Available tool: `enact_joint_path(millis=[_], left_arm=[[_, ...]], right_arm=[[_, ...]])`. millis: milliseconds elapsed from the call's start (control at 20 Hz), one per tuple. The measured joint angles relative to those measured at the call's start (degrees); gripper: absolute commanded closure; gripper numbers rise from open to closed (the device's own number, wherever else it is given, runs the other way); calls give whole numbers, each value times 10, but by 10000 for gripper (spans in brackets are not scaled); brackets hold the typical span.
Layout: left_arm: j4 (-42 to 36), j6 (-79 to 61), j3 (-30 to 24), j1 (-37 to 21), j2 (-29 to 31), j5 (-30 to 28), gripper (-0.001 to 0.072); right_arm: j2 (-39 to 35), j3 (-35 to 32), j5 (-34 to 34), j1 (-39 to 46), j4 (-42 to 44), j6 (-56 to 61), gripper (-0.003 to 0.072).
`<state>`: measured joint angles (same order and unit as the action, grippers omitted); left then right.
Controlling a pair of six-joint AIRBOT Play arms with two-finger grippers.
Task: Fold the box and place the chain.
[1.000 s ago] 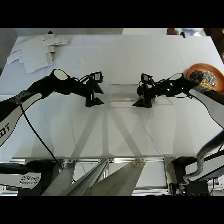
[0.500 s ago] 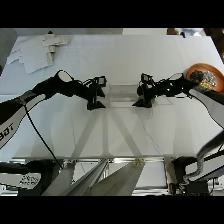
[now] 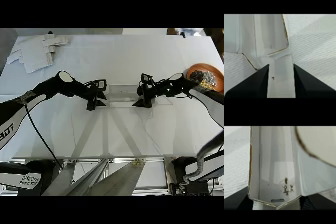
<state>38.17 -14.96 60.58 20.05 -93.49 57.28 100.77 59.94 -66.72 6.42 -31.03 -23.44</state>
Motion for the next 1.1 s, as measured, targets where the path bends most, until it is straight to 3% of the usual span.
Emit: enact_joint_path(millis=[200, 600, 1100], left_arm=[[5, -5, 0, -12, 0, 1, 350], [0, -1, 0, -20, -1, -34, 350], [-30, -27, 0, 6, -2, -25, 354]], right_arm=[[0, 0, 0, 0, 0, 0, 171], [0, 0, 0, 0, 0, 0, 171], [0, 0, 0, 0, 0, 0, 171]])
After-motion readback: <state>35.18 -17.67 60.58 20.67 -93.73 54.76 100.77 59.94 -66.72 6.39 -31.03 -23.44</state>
